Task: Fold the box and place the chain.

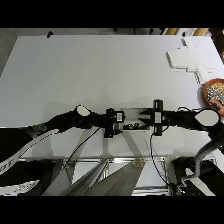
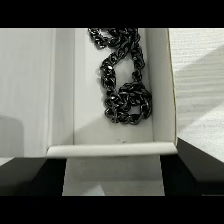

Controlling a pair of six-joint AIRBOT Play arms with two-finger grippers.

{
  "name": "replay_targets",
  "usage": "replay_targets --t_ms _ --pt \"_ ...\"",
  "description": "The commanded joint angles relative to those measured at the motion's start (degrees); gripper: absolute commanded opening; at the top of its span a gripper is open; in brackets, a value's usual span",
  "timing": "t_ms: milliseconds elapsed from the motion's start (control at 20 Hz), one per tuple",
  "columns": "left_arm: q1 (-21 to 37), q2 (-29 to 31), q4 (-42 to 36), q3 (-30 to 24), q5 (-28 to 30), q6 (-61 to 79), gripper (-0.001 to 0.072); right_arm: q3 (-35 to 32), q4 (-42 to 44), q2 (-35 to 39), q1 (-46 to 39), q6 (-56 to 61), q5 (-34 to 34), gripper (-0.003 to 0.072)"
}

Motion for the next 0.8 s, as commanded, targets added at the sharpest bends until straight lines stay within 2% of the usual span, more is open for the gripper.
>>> replay_targets --t_ms 0,150,250,550,750 --pt "-0.02 0.04 0.0 0.02 0.02 0.0 0.0313 0.04 -9.66 0.57 -6.78 3.67 1.6 0.0181" --pt "-0.02 0.04 0.0 0.02 0.02 0.0 0.0313 0.04 -25.29 -0.42 -6.75 9.68 0.9 0.0179" --pt "-0.02 0.04 0.0 0.02 0.02 0.0 0.0313 0.02 -30.23 -1.42 -6.75 14.1 -0.39 0.0178" --pt "-0.02 0.04 -0.02 0.02 0.02 0.0 0.0313 -0.02 -30.6 -8.11 -6.75 14.45 -1.03 0.018" --pt "-0.02 0.04 0.0 0.0 0.02 0.0 0.0313 -0.02 -27.61 -11.56 -6.73 7.96 -0.74 0.0182"
